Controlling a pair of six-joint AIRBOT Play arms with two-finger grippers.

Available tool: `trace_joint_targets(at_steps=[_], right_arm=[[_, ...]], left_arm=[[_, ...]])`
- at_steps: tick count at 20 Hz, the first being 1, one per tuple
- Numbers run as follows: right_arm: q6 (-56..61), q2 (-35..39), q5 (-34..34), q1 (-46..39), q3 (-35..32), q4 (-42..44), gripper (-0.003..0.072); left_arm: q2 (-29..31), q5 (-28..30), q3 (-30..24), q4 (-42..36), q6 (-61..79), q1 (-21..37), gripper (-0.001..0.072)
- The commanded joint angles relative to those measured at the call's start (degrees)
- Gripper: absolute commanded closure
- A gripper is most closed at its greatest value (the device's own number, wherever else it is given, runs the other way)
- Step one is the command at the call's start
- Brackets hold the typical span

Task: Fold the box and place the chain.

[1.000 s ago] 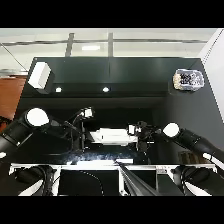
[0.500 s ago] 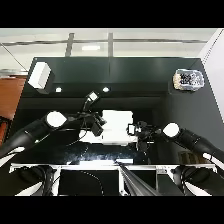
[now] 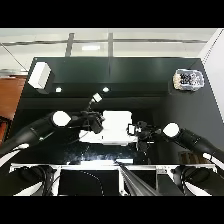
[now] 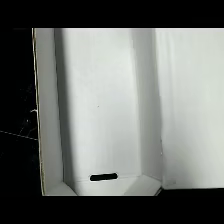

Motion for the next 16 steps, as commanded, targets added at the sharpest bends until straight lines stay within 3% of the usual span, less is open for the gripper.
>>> trace_joint_targets(at_steps=[1,5,6,7,8,10,13,16], right_arm=[[0.0,0.0,0.0,0.0,0.0,0.0,0.0272],[0.0,0.0,0.0,0.0,0.0,0.0,0.0272],[0.0,0.0,0.0,0.0,0.0,0.0,0.0272],[0.0,0.0,0.0,0.0,0.0,0.0,0.0272],[0.0,0.0,0.0,0.0,0.0,0.0,0.0272],[0.0,0.0,0.0,0.0,0.0,0.0,0.0272],[0.0,0.0,0.0,0.0,0.0,0.0,0.0272],[0.0,0.0,0.0,0.0,0.0,0.0,0.0272]], left_arm=[[7.1,-6.3,0.6,2.9,-0.3,6.0,0.0682],[11.8,-24.9,-3.0,6.5,-0.1,14.5,0.0674],[11.8,-26.2,-4.3,6.5,0.5,15.9,0.0546],[11.8,-26.4,-5.6,6.4,3.1,16.3,0.0141],[11.8,-26.9,-6.6,7.9,8.2,16.1,0.0001],[11.6,-26.7,-7.2,12.1,20.1,14.9,0.0002],[8.4,-22.6,-7.2,5.7,23.1,14.7,0.0006],[4.6,-22.6,-7.1,2.0,31.7,14.7,0.0006]])
